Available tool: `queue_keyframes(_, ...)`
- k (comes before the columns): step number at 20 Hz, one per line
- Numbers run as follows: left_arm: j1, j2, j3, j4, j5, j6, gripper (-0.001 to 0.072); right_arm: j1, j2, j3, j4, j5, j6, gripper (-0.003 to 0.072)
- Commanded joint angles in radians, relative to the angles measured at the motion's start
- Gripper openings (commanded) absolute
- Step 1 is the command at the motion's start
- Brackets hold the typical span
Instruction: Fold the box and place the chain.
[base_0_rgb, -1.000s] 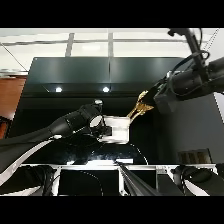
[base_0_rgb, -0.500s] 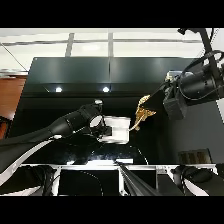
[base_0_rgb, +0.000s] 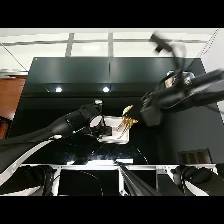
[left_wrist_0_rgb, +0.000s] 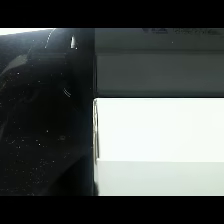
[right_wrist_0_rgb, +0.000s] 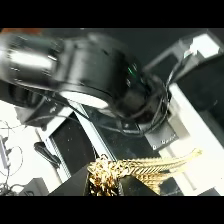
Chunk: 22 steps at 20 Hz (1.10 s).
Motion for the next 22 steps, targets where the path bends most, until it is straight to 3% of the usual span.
queue_keyframes(1, 0.0, 0.001, 0.001, 0.0, 0.014, 0.0, 0.0026, 0.067, -0.01, -0.217, -0.001, -0.249, 0.0, 0.0012)
queue_keyframes(5, 0.0, 0.001, 0.001, 0.0, 0.019, 0.0, 0.0026, 0.084, -0.046, -0.363, -0.023, -0.356, 0.002, 0.0012)
queue_keyframes(10, 0.001, 0.0, 0.001, 0.0, 0.054, 0.0, 0.0026, 0.092, -0.071, -0.394, -0.027, -0.386, 0.012, 0.0016)
queue_keyframes(11, 0.001, 0.0, 0.001, 0.0, 0.042, 0.0, 0.0027, 0.087, -0.071, -0.395, -0.027, -0.392, 0.013, 0.0137)
queue_keyframes(12, 0.001, 0.0, 0.001, 0.0, 0.027, 0.0, 0.0027, 0.079, -0.071, -0.394, -0.026, -0.388, 0.016, 0.0424)
queue_keyframes(13, 0.001, 0.001, 0.001, 0.0, 0.012, 0.0, 0.0026, 0.062, -0.069, -0.391, -0.028, -0.369, 0.014, 0.0464)
queue_keyframes(17, 0.017, 0.001, 0.002, -0.011, -0.025, 0.0, 0.0026, -0.139, -0.018, -0.301, -0.085, -0.208, 0.0, 0.0463)
queue_keyframes(21, 0.048, 0.001, 0.033, -0.049, -0.025, 0.0, 0.0032, -0.372, 0.09, -0.27, -0.099, -0.164, 0.0, 0.0462)
queue_keyframes(22, 0.056, 0.002, 0.05, -0.056, -0.03, 0.0, 0.0143, -0.406, 0.102, -0.27, -0.099, -0.154, 0.0, 0.0462)
